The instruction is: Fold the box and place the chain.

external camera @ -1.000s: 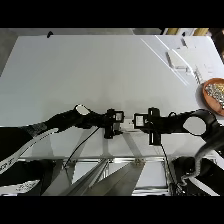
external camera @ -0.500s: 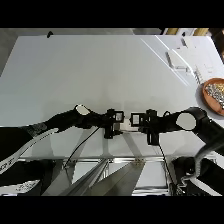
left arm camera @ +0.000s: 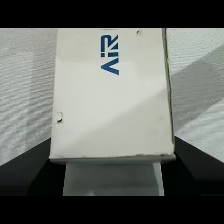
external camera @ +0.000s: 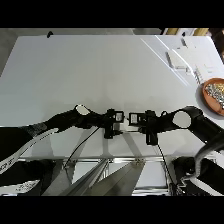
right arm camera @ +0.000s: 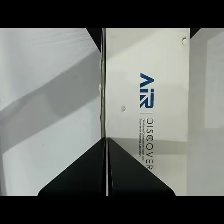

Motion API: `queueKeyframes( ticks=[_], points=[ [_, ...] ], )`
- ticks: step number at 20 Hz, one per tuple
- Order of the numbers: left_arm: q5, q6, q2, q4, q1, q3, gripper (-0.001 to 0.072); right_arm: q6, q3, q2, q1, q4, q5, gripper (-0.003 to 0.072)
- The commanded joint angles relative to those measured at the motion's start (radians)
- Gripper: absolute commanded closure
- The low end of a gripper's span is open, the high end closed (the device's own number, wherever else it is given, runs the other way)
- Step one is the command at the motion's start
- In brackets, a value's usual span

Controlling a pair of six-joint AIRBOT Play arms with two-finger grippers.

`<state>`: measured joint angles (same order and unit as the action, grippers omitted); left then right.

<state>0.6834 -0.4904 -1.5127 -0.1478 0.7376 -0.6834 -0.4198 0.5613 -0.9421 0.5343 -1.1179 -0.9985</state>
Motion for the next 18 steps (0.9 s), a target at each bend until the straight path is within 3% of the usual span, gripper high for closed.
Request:
queueKeyframes(
  ticks=[1,13,18],
  points=[
    [0.002,0.000,0.000,0.002,0.000,-0.001,0.0434,-0.002,0.000,-0.036,0.001,-0.002,0.006,0.0666],
    [0.002,0.000,0.001,0.002,0.000,-0.001,0.0434,-0.055,0.000,-0.040,0.001,-0.007,0.007,0.0666],
    [0.002,0.000,0.001,0.002,0.000,-0.001,0.0434,-0.189,0.005,0.138,0.000,-0.004,0.020,0.0626]
  ],
)
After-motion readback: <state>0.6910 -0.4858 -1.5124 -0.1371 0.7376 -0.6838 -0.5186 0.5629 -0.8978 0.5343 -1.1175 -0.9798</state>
